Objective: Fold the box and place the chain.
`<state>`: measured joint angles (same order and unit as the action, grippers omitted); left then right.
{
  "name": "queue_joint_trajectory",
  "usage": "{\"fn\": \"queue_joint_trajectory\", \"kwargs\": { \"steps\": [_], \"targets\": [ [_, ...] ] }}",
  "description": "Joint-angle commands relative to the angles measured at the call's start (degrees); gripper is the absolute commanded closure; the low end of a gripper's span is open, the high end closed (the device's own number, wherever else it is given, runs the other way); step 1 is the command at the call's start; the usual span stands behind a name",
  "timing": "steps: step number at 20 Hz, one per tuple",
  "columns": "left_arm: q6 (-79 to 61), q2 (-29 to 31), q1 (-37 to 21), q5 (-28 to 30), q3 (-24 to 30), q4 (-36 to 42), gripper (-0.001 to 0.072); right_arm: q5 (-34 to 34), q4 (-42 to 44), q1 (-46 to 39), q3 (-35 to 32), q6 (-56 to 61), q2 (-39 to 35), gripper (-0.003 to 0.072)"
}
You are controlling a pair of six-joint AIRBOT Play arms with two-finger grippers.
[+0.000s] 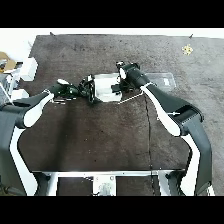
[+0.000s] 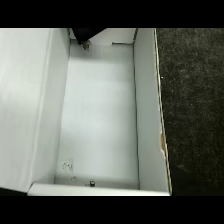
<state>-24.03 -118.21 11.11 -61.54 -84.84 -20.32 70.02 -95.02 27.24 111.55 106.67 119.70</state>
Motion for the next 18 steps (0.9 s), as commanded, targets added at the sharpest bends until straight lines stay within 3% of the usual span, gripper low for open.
{"fn": "queue_joint_trajectory", "kwargs": {
  "steps": [1, 12, 18],
  "targets": [
    [0.0, 0.04, -0.04, 0.0, -0.02, -0.04, 0.0362, -0.33, 2.32, 0.17, 0.02, -0.63, -0.2, 0.0199],
    [0.0, 0.04, -0.04, 0.0, -0.02, -0.04, 0.0362, 3.98, 2.05, -1.05, 0.96, -7.76, -4.11, 0.0198],
    [0.0, 0.04, -0.04, 0.0, -0.02, -0.04, 0.0362, 4.79, 1.84, -5.51, 3.69, -23.74, -12.85, 0.0201]
  ]
}}
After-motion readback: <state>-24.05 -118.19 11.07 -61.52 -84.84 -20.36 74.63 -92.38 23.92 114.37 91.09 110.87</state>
